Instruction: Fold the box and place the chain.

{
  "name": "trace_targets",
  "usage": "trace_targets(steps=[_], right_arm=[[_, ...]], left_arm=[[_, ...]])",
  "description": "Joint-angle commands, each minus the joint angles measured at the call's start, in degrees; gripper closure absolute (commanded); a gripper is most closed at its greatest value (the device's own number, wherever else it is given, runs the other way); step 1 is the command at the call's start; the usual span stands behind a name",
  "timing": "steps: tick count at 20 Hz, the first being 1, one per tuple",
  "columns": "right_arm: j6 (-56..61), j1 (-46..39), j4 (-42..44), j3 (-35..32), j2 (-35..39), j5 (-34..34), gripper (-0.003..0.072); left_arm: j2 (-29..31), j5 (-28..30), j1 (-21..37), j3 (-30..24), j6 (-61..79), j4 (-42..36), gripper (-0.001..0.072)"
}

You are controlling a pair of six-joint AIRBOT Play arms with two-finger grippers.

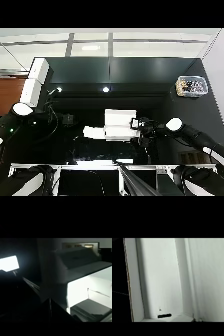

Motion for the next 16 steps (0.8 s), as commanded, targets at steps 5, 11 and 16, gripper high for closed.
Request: trace_targets(steps=[5,11,16], right_arm=[[0.0,0.02,-0.02,0.07,0.0,0.02,0.0526],[0.0,0.02,-0.02,0.07,0.0,0.02,0.0526],[0.0,0.02,-0.02,0.07,0.0,0.02,0.0526]], left_arm=[[-6.58,-3.74,-0.24,-6.34,-6.82,-9.86,0.0682],[-14.03,-0.96,-12.81,-6.12,-0.48,-21.11,0.0681],[-14.08,0.87,-14.43,-6.03,7.63,-27.41,0.0681]])
